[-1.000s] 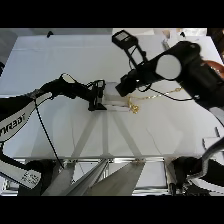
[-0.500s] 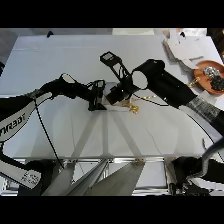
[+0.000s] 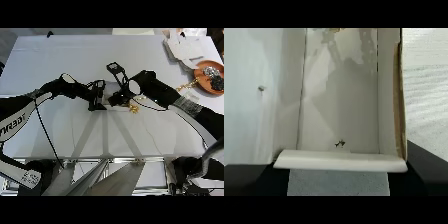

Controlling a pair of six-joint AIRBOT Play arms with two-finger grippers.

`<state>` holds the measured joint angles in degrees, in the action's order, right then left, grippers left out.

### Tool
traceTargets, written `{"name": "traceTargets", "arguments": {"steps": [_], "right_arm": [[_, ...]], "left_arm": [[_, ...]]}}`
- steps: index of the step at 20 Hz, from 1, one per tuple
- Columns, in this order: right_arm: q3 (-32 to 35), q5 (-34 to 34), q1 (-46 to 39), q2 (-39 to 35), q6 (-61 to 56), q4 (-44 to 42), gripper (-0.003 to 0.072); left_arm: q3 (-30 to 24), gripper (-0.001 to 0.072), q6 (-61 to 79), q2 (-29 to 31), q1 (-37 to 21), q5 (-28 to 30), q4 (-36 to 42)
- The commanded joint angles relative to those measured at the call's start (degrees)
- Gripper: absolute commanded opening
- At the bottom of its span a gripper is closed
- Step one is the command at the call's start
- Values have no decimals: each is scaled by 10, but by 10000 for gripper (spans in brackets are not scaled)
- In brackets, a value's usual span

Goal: Fold the box and place the chain.

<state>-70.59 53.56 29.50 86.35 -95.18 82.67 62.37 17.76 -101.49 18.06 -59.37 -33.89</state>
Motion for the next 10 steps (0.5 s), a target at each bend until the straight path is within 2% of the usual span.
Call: {"name": "traceTargets", "arguments": {"steps": [1, 3, 4, 5, 10], "right_arm": [[2, -8, -1, 3, -12, 0, 134], [2, 0, -3, -3, -3, 0, 153], [2, 3, -6, -7, -3, -3, 220], [2, 9, -12, -13, -3, -6, 248], [2, 43, -61, -76, 13, -5, 247]], "left_arm": [[0, 412, 0, 0, 0, 0, 0], [0, 412, 0, 0, 0, 0, 0], [0, 412, 0, 0, 0, 0, 0], [0, 412, 0, 0, 0, 0, 0], [0, 412, 0, 0, 0, 0, 0]]}}
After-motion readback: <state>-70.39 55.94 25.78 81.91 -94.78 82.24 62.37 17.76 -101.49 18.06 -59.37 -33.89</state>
